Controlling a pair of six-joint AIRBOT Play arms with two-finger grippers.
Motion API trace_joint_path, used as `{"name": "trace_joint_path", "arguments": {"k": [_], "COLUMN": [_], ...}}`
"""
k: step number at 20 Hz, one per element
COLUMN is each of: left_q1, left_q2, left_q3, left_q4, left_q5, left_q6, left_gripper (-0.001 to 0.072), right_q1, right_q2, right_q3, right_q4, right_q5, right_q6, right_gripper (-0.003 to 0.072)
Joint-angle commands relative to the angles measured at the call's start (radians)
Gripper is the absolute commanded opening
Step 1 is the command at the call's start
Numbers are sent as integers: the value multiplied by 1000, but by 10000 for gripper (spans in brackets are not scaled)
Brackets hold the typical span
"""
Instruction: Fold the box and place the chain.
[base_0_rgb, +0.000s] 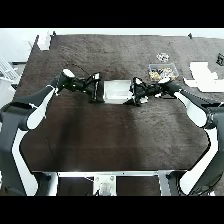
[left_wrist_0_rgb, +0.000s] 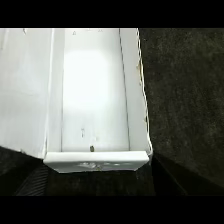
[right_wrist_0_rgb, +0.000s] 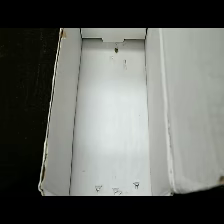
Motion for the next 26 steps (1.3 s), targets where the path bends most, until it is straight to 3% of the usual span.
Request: {"name": "trace_joint_path", "arguments": {"k": [1,26], "left_q1": [0,-35], "left_q2": [-16,-48], "left_q3": [0,0], "left_q4": [-26,-59], "left_q5": [5,84], "left_q6": [4,59], "left_gripper": [720,711], "right_q1": [0,0], "right_q2": [0,0], "right_q3": [1,1], "right_q4": [0,0], "right_q5": [0,0], "right_q6": [0,0], "right_gripper": [590,590]}}
